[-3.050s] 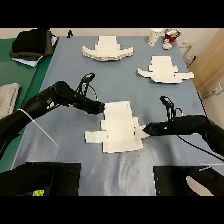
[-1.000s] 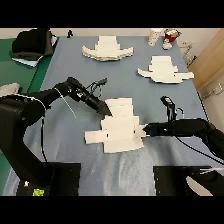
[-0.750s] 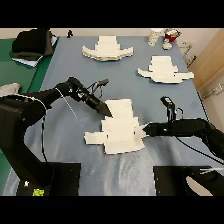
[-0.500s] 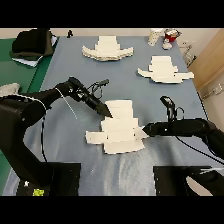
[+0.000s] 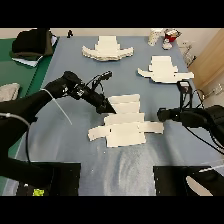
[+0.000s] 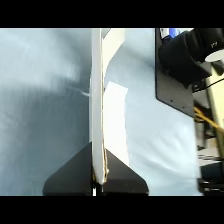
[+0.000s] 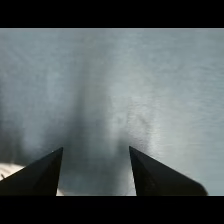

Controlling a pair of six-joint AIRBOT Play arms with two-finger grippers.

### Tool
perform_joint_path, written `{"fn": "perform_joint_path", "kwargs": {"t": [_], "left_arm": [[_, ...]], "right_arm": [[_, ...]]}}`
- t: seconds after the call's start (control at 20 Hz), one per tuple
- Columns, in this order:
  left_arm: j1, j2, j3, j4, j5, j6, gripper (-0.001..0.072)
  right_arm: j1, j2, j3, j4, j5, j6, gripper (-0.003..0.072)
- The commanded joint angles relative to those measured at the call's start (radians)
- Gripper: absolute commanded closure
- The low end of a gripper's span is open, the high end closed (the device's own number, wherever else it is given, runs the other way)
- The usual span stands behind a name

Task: Fold the box.

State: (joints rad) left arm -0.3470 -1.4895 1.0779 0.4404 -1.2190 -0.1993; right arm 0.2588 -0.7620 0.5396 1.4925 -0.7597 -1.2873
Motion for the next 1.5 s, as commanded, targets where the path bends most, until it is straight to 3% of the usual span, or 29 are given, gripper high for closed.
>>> {"fn": "perform_joint_path", "kwargs": {"t": [0.0,0.2,0.3,0.35,0.55,0.9,1.15,1.45], "left_arm": [[-0.071,0.191,-0.137,0.0,0.237,0.174,0.0702],[-0.159,0.389,-0.356,-0.1,0.454,0.378,0.0702],[-0.195,0.426,-0.436,-0.189,0.492,0.512,0.0701],[-0.214,0.429,-0.466,-0.218,0.515,0.564,0.0701],[-0.279,0.402,-0.518,-0.206,0.619,0.603,0.0697],[-0.272,0.342,-0.501,-0.207,0.61,0.593,0.0697],[-0.186,0.322,-0.413,-0.079,0.464,0.451,0.0697],[-0.17,0.194,-0.322,-0.08,0.326,0.436,0.0697]], "right_arm": [[-0.016,0.001,0.045,-0.134,0.003,0.229,0.0056],[-0.016,0.0,0.045,-0.124,0.0,0.27,0.0083],[-0.016,-0.005,0.045,-0.123,0.001,0.278,0.0307],[-0.016,-0.01,0.045,-0.12,0.001,0.278,0.0354],[-0.016,-0.034,0.045,-0.085,0.003,0.278,0.0355],[-0.016,-0.07,0.045,-0.071,0.003,0.278,0.0355],[-0.016,-0.074,0.045,-0.063,0.004,0.278,0.0355],[-0.016,-0.074,0.045,-0.063,0.003,0.278,0.0355]]}}
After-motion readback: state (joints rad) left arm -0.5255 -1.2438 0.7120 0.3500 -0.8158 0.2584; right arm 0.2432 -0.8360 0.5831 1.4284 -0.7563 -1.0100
